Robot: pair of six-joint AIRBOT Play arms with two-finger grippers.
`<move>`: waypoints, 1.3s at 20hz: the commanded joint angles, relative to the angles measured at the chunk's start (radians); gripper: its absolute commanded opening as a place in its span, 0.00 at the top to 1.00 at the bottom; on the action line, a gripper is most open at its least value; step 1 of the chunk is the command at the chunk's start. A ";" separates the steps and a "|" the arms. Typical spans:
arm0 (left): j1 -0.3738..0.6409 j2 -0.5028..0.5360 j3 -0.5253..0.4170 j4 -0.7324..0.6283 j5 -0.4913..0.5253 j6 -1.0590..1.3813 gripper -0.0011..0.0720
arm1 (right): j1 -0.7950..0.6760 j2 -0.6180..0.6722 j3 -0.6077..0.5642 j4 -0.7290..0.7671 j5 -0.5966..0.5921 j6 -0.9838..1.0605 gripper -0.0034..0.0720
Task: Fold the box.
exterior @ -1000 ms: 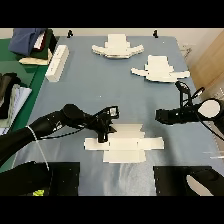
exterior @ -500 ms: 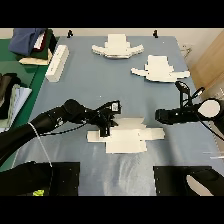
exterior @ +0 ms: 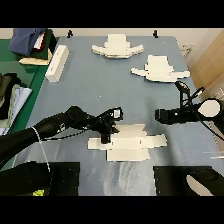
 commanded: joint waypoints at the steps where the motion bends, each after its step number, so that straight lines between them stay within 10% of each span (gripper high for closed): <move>1: -0.005 -0.002 -0.008 0.008 -0.059 -0.033 0.97 | 0.000 0.001 0.000 0.008 0.001 -0.007 0.95; 16: -0.002 0.023 -0.005 0.011 -0.061 -0.075 0.96 | 0.011 0.018 0.000 0.018 0.099 -0.108 0.95; 23: -0.003 0.023 -0.005 0.006 -0.062 -0.075 0.96 | 0.266 0.251 -0.009 -0.014 0.379 0.025 0.95; 26: -0.003 0.023 -0.005 -0.001 -0.063 -0.075 0.96 | 0.490 0.255 -0.069 -0.054 0.296 -0.103 0.96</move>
